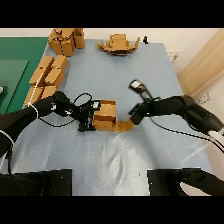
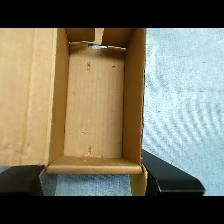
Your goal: Fold the box.
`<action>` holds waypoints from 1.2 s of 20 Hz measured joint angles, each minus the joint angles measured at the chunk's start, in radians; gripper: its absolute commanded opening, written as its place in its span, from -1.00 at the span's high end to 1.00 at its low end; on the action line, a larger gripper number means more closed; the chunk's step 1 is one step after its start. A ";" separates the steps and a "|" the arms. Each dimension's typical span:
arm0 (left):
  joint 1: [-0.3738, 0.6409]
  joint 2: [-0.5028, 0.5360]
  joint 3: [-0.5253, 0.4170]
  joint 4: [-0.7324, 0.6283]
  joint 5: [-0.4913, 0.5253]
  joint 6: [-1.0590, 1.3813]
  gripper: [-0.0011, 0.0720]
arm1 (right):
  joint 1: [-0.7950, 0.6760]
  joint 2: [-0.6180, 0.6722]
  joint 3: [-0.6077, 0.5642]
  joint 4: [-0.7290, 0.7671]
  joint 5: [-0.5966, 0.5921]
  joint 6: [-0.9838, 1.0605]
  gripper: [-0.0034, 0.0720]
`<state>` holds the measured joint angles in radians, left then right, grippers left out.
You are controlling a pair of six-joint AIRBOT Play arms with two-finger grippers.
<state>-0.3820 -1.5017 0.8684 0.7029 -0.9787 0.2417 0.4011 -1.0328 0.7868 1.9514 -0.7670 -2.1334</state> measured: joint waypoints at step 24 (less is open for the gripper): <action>0.000 0.000 0.000 0.000 -0.001 -0.004 0.35 | -0.047 -0.220 -0.063 0.561 -0.062 0.036 0.21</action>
<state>-0.3820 -1.5017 0.8684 0.7029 -0.9794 0.2375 0.3542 -1.2533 0.7238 2.5126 -0.8288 -2.0975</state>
